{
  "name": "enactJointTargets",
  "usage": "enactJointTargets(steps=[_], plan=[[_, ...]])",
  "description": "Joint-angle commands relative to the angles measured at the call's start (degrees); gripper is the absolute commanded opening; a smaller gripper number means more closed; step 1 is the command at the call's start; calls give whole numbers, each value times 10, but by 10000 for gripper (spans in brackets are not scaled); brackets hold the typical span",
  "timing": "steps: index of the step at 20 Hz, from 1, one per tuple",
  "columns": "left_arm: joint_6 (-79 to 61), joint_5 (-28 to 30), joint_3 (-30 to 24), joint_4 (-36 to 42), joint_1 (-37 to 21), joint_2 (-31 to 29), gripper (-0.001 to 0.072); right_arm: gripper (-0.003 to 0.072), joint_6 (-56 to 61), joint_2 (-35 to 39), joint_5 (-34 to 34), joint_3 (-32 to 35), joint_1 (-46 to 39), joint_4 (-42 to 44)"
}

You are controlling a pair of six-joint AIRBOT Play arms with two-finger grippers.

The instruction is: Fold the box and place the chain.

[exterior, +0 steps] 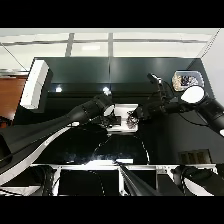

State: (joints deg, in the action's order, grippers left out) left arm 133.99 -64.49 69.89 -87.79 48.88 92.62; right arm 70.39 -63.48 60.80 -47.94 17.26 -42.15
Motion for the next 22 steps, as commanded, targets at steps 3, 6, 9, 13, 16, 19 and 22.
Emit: enactJointTargets(steps=[3,6,9,13,16,19,22], plan=[[0,5,0,0,0,0,26,198,15,-12,-12,2,10,-30],[0,10,0,0,0,0,26,275,14,1,48,-11,-9,-50],[0,10,0,0,0,0,26,275,10,56,98,-33,-66,-106],[0,10,0,2,0,0,26,273,19,145,125,-33,-161,-205],[-2,10,0,1,0,2,27,273,18,164,113,-33,-175,-203],[15,-2,0,-9,0,2,28,273,12,164,93,-24,-173,-198],[43,-17,11,-16,0,-5,403,273,11,164,111,-16,-172,-202]])
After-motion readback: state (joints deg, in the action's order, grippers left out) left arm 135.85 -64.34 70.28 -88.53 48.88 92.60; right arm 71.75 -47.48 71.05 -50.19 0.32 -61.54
